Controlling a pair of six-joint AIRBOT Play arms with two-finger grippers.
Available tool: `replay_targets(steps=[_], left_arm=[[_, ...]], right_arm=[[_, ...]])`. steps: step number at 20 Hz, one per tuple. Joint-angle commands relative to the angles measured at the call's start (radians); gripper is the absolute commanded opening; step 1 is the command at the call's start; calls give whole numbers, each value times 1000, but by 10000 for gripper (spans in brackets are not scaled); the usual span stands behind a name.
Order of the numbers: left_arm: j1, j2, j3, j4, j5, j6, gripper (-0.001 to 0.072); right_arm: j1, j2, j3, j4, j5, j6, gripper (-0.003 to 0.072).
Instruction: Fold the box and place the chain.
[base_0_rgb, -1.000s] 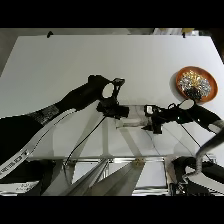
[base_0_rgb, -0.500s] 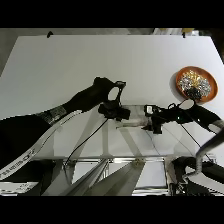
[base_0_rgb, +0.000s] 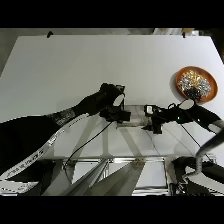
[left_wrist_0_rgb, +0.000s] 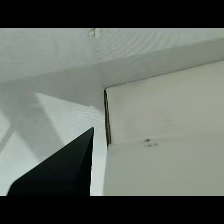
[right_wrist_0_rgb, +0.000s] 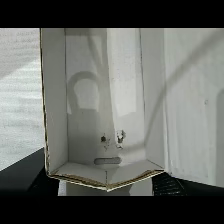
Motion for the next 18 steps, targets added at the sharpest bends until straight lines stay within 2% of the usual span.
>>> replay_targets(steps=[1,2,8,18], left_arm=[[-2,-2,-13,0,24,-42,257],[-2,-2,-25,-11,29,-41,187],[-2,6,-55,-50,46,-72,204],[-12,25,-57,-14,69,-169,202]], right_arm=[[0,1,1,0,0,0,299],[0,1,1,0,0,0,299],[0,1,1,0,0,0,299],[0,1,1,0,0,0,299]])
